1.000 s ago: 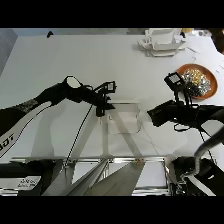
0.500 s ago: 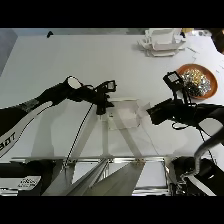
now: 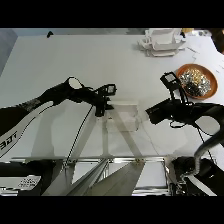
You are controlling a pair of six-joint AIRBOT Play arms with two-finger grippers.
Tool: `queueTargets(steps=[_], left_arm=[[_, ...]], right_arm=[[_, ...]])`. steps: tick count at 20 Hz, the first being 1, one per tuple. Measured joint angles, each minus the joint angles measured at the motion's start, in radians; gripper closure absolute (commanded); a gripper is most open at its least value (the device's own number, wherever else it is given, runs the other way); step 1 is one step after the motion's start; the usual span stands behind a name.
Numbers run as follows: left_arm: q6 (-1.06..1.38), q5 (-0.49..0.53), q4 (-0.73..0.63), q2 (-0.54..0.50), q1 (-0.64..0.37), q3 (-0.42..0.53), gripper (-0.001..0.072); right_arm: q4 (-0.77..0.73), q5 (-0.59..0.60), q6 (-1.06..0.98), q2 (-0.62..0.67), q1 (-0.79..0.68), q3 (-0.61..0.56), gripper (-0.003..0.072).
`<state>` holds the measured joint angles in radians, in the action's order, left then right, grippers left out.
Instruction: Fold the box and place the chain.
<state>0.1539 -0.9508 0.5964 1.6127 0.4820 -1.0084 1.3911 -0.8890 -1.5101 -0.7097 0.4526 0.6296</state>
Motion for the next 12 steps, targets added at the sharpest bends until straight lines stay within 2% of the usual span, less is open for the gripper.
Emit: queueTargets(steps=[12], left_arm=[[0.004, -0.001, 0.000, 0.012, 0.000, -0.001, 0.0700]], right_arm=[[-0.007, -0.001, 0.000, 0.000, 0.000, 0.000, 0.0282]])
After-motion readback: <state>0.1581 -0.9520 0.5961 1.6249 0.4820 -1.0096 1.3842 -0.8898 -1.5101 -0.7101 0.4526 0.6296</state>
